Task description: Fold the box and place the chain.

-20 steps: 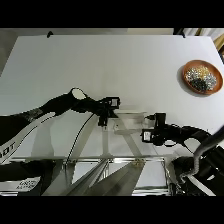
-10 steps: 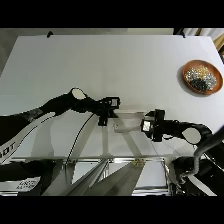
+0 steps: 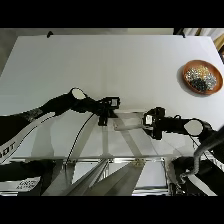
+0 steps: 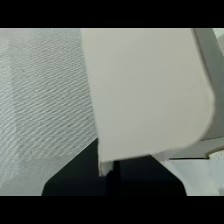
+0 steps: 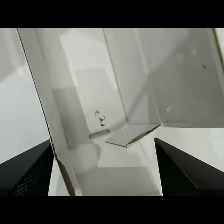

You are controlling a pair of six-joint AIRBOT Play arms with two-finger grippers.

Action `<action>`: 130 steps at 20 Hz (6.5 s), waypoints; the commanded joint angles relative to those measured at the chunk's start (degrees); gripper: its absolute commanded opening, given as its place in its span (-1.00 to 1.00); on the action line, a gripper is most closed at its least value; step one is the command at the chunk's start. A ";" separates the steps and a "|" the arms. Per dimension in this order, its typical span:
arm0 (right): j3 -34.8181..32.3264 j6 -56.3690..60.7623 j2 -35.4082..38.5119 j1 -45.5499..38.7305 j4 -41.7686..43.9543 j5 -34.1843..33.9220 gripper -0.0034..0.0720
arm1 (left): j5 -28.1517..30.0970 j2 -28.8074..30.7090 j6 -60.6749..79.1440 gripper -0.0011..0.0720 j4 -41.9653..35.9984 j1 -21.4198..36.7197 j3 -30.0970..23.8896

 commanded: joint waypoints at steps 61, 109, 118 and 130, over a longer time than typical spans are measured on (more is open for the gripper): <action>5.18 -24.46 -22.69 -8.28 15.87 10.69 0.26 | -0.02 0.00 0.02 -0.94 0.02 -0.04 0.02; 5.18 -24.46 -22.64 -8.28 15.91 10.71 0.26 | -12.11 22.05 -34.86 -0.01 32.35 7.98 0.02; 5.18 -24.46 -22.64 -8.28 15.91 10.71 0.26 | -12.92 27.17 -42.25 -0.96 24.76 -9.35 -0.02; 5.18 -24.46 -22.64 -8.28 15.91 10.71 0.26 | 34.32 10.19 -57.96 -0.96 20.24 -19.71 -0.02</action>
